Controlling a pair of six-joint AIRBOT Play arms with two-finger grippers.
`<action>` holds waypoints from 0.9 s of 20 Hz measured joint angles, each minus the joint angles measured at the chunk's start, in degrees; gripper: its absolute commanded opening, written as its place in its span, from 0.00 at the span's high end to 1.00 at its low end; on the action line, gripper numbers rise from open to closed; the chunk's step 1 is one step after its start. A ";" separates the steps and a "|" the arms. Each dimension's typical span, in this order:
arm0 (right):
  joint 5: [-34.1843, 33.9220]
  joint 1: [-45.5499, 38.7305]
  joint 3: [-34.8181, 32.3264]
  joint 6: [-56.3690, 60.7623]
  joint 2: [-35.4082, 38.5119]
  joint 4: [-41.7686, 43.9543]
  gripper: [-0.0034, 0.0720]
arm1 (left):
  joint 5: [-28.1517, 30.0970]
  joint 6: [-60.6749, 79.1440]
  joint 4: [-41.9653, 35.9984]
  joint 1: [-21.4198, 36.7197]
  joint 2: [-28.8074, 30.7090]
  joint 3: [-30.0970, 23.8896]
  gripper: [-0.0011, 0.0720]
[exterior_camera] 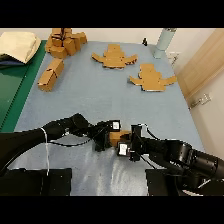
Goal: Fold the box.
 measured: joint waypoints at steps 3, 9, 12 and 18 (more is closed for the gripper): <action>0.39 0.00 0.07 0.00 0.00 -0.48 0.75 | 0.00 0.00 0.00 0.00 0.00 0.00 0.27; 0.42 0.00 0.66 0.00 0.00 -0.87 0.80 | 0.00 0.02 0.00 0.00 0.00 0.00 0.27; 0.39 0.00 0.74 0.00 0.00 -0.90 0.80 | 0.00 0.02 0.02 0.00 0.00 0.00 0.27; 0.37 0.00 0.76 0.00 -0.02 -0.09 0.80 | 0.00 0.02 0.02 0.00 0.00 0.00 0.27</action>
